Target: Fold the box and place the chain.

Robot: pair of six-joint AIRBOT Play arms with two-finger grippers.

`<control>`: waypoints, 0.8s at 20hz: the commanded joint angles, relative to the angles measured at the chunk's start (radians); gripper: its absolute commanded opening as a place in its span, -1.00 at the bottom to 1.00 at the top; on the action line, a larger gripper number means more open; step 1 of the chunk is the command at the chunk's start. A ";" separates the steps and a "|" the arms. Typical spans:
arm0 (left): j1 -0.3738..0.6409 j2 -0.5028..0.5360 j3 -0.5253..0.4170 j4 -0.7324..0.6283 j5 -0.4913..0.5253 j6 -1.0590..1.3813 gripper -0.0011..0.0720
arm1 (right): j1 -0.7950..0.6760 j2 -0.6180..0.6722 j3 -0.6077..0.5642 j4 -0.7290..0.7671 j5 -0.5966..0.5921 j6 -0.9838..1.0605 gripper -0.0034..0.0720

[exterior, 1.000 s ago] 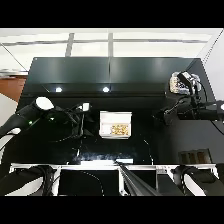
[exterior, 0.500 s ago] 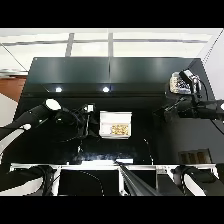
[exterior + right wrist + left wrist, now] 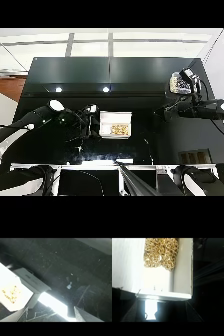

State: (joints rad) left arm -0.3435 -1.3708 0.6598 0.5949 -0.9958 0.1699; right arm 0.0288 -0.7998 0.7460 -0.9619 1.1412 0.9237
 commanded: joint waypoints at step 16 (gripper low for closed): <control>-0.048 0.001 0.006 -0.002 0.089 -0.042 0.98 | 0.000 0.000 0.000 0.000 0.006 0.000 0.96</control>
State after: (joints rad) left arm -0.3904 -1.3705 0.6651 0.5907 -0.9112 0.1246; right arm 0.0288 -0.7998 0.7456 -0.9623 1.1435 0.9237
